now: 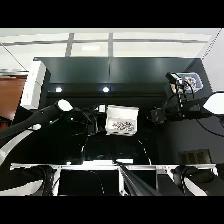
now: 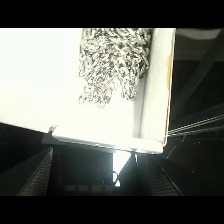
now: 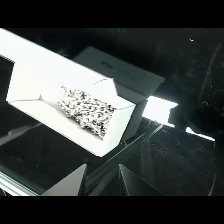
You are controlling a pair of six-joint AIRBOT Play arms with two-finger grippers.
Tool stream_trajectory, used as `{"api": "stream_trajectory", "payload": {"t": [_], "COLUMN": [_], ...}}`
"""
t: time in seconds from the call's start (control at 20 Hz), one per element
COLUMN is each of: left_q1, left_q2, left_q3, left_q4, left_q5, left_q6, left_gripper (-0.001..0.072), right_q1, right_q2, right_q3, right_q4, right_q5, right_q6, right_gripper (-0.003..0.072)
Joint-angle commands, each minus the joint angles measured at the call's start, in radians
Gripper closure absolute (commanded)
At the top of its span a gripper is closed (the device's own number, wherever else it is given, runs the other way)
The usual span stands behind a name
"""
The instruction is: Fold the box and place the chain.
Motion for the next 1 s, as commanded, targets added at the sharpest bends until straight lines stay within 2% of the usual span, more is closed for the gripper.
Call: {"api": "stream_trajectory", "payload": {"t": [0.0, 0.6, 0.65, 0.7, 0.75, 0.8, 0.85, 0.9, 0.95], "left_q1": [-0.012, -0.039, -0.041, -0.041, -0.041, -0.041, -0.041, -0.041, -0.041], "left_q2": [-0.024, -0.024, -0.024, -0.024, -0.024, -0.024, -0.024, -0.024, -0.024], "left_q3": [0.022, 0.022, 0.022, 0.022, 0.022, 0.022, 0.022, 0.022, 0.022], "left_q4": [-0.006, -0.029, -0.030, -0.030, -0.030, -0.029, -0.029, -0.029, -0.029], "left_q5": [-0.015, -0.013, -0.013, -0.014, -0.014, -0.014, -0.007, -0.004, -0.003], "left_q6": [0.016, 0.039, 0.039, 0.037, 0.034, 0.034, 0.034, 0.034, 0.034], "left_gripper": [-0.0005, 0.0003, 0.0024, 0.0083, 0.0220, 0.0298, 0.0306, 0.0306, 0.0306], "right_q1": [0.000, 0.000, -0.001, -0.001, -0.001, -0.001, -0.001, -0.001, -0.001], "right_q2": [0.000, 0.000, 0.000, 0.000, -0.003, -0.010, -0.020, -0.034, -0.057], "right_q3": [0.000, 0.000, 0.000, 0.000, 0.000, 0.000, 0.000, 0.000, 0.002], "right_q4": [0.000, -0.016, -0.038, -0.061, -0.085, -0.104, -0.113, -0.109, -0.080], "right_q5": [-0.003, -0.040, -0.048, -0.055, -0.069, -0.091, -0.130, -0.180, -0.231], "right_q6": [0.001, 0.002, 0.002, 0.002, 0.008, 0.025, 0.055, 0.089, 0.089], "right_gripper": [0.0435, 0.0435, 0.0435, 0.0435, 0.0435, 0.0435, 0.0431, 0.0248, -0.0034]}}
